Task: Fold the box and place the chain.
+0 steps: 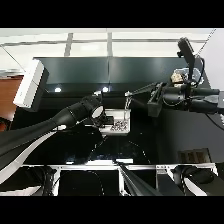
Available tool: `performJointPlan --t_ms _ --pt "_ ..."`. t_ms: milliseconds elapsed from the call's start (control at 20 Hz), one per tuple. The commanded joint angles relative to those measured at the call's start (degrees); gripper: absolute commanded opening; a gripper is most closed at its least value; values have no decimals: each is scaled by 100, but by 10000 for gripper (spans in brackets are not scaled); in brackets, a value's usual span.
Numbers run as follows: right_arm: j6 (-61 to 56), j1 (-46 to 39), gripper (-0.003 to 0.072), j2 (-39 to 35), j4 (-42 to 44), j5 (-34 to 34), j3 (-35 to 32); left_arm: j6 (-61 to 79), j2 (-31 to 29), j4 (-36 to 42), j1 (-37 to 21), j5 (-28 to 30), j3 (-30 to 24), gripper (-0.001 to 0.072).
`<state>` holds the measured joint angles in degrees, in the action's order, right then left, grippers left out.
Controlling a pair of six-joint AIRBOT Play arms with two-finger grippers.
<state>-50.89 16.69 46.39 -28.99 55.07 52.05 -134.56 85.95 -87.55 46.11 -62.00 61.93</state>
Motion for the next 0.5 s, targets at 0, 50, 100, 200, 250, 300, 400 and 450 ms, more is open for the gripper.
performJointPlan --t_ms 0,50,100,200,250,300,400,450 --pt "-101 -450 7 -4 -13 291 9 0 0 -2 -2 0 0 30" --pt "-101 -619 7 -4 -72 468 7 0 0 -2 -2 0 0 30" --pt "-103 -758 7 -4 -234 654 7 0 0 -2 -2 0 0 30" --pt "-142 -1005 7 -4 -514 1158 7 0 0 -2 -2 0 0 30" --pt "-142 -1086 7 -4 -514 1421 7 0 0 -4 -2 0 0 29" --pt "-144 -1102 7 -4 -511 1589 7 0 0 -2 -2 0 0 30" --pt "-225 -1078 7 -4 -485 1738 7 2 0 -4 -2 4 0 30" --pt "-262 -1073 6 -4 -413 1770 7 0 0 -4 -2 4 0 30"
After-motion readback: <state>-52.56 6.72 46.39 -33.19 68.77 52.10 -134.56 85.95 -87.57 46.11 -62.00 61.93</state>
